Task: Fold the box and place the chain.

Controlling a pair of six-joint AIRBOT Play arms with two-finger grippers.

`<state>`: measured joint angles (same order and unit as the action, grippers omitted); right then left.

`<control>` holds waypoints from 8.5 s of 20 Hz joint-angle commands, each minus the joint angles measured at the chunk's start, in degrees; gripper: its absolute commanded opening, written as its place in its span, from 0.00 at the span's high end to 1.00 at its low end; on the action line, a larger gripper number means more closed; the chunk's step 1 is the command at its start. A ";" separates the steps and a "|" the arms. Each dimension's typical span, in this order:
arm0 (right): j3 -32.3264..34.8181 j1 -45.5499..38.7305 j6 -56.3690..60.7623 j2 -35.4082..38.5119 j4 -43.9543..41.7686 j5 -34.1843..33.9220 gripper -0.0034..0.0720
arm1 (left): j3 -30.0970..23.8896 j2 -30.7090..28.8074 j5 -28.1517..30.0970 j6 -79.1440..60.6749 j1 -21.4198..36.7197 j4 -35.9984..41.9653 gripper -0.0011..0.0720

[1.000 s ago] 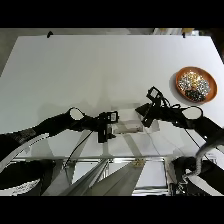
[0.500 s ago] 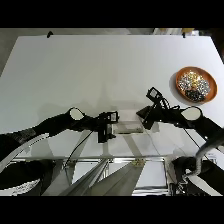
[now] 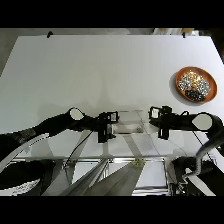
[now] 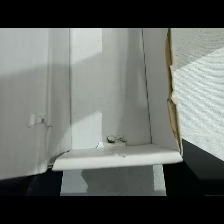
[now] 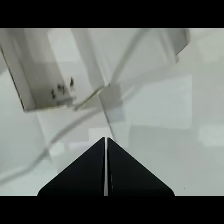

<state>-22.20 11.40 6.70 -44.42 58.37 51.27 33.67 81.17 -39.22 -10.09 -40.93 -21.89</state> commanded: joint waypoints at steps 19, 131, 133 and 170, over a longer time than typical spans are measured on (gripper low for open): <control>0.37 5.70 -19.32 -9.55 -13.62 -4.35 0.83 | -0.02 -0.04 0.00 -0.02 0.02 0.02 0.71; -41.57 2.43 80.48 -15.34 35.34 24.20 0.75 | -0.02 -0.04 0.00 -0.02 0.00 0.02 0.71; -43.45 -7.06 77.00 -17.84 36.46 23.45 0.75 | -0.02 -0.04 0.02 -0.04 0.02 0.02 0.71; -43.60 -31.82 72.59 -22.12 29.97 14.71 0.94 | -0.02 -0.04 0.02 -0.04 0.00 0.02 0.71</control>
<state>-65.76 -20.40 80.55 -73.03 92.20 64.58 33.67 81.14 -39.22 -10.11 -40.95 -21.85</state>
